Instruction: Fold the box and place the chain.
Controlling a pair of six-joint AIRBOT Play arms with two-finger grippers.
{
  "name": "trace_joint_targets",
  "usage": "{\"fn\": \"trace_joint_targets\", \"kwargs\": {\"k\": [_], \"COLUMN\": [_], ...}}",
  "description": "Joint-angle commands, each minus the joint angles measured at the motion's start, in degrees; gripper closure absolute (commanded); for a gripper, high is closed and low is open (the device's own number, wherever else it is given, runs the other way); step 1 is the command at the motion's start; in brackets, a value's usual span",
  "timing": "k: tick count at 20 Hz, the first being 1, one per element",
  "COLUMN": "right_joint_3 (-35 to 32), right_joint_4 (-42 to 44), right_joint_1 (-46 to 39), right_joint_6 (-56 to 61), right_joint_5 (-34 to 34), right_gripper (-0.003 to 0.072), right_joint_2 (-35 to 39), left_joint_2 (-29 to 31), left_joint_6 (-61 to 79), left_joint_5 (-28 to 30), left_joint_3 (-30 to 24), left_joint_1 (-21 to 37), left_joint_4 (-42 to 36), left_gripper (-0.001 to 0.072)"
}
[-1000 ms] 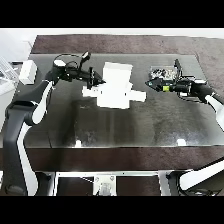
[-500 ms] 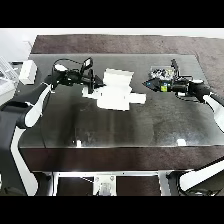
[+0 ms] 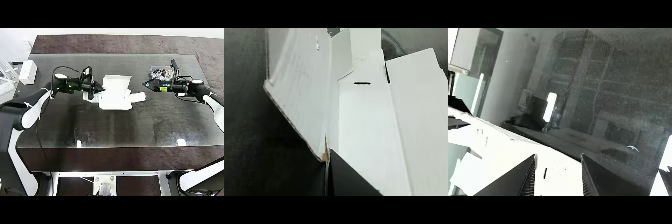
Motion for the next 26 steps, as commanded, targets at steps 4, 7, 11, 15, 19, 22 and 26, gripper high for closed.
{"fn": "trace_joint_targets", "kwargs": {"k": [4, 7, 11, 15, 19, 22, 26], "right_joint_3": [0.0, 0.0, 0.0, 0.0, 0.0, 0.0, 0.0], "right_joint_4": [0.0, 0.0, 0.0, 0.0, 0.1, 0.1, 0.2], "right_joint_1": [0.1, 0.2, 0.4, 0.4, 0.8, 0.9, 0.8], "right_joint_6": [-0.1, -0.1, -0.1, -0.2, -0.1, -0.2, -0.1], "right_joint_5": [0.4, 0.3, 0.3, 0.3, 0.3, 0.2, -2.2], "right_gripper": [0.0341, 0.034, 0.034, 0.034, 0.0339, 0.0341, 0.034], "right_joint_2": [0.0, 0.0, 0.0, 0.0, 0.0, 0.0, 0.0], "left_joint_2": [-0.5, -0.8, -2.1, -2.4, -2.4, -2.3, -2.3], "left_joint_6": [2.4, 2.6, 3.4, 2.9, 3.0, 3.0, 3.0], "left_joint_5": [0.8, 0.7, -0.9, -2.9, -3.0, -3.0, -3.4], "left_joint_3": [-1.2, -1.2, -1.2, -1.2, -1.2, -1.2, -1.2], "left_joint_1": [0.0, 0.0, 0.4, 2.5, 3.0, 3.1, 3.1], "left_joint_4": [-0.9, -0.8, -1.2, -1.0, 0.2, 1.5, 3.3], "left_gripper": [0.0695, 0.0695, 0.0695, 0.0694, 0.0694, 0.0693, 0.069]}}
